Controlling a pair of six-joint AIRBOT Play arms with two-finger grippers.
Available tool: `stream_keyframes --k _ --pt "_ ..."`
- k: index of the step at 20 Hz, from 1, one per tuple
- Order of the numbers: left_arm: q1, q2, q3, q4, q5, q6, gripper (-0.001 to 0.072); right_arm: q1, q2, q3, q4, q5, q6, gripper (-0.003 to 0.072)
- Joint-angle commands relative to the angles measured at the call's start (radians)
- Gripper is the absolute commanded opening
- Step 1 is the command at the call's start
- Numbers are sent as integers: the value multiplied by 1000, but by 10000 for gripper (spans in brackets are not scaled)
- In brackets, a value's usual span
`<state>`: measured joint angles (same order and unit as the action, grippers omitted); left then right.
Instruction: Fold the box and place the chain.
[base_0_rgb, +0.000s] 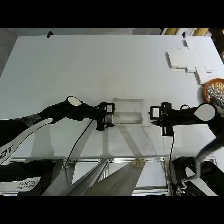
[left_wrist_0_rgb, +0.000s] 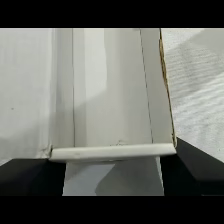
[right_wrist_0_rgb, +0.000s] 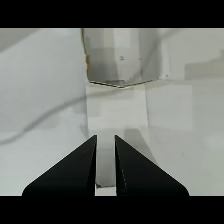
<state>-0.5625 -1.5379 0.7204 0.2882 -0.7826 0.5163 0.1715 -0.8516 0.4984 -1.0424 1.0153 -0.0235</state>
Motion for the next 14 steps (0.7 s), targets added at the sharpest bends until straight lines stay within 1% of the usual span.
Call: stream_keyframes --k 1,3,5,7,9,11,14 --pt "0 0 0 -1 -3 0 9 16 -61 -9 28 -60 -114 135" --pt "0 0 0 -2 -7 0 9 9 -112 -9 109 -93 -183 133" --pt "0 0 0 -1 -6 0 9 9 -164 -9 208 -100 -247 132" --pt "0 0 0 -1 -6 0 9 9 -213 -9 272 -101 -309 132" --pt "0 0 0 -1 -7 0 9 9 -253 -9 298 -122 -328 104" --pt "0 0 0 -2 -6 0 9 9 -263 -9 298 -158 -329 104" --pt "0 0 0 -1 -6 0 9 9 -263 -9 320 -163 -330 105"
